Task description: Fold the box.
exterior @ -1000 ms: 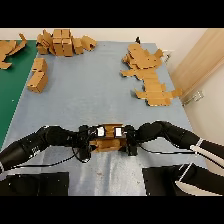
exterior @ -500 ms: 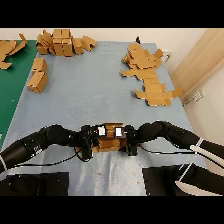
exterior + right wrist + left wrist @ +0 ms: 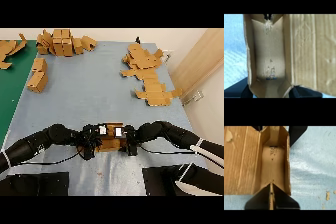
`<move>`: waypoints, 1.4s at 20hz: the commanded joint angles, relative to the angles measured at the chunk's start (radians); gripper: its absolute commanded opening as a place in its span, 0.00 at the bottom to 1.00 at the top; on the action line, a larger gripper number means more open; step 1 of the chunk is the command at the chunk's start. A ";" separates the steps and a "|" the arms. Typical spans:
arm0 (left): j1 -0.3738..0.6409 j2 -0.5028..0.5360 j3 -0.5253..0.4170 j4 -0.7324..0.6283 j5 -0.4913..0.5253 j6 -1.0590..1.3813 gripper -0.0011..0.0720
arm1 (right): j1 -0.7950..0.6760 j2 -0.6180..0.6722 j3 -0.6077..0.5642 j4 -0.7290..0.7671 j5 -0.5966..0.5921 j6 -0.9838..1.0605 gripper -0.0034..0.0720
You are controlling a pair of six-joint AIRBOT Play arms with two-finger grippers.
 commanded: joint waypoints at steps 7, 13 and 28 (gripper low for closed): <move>0.001 -0.013 0.001 -0.012 -0.004 0.004 0.59 | 0.000 0.000 -0.001 0.000 0.000 0.000 0.71; 0.001 -0.013 0.001 -0.011 -0.004 0.004 0.59 | 0.000 0.000 0.000 0.000 0.000 0.000 0.71; 0.003 0.061 0.001 0.124 0.001 -0.115 0.06 | 0.000 0.000 0.000 0.000 0.000 0.000 0.71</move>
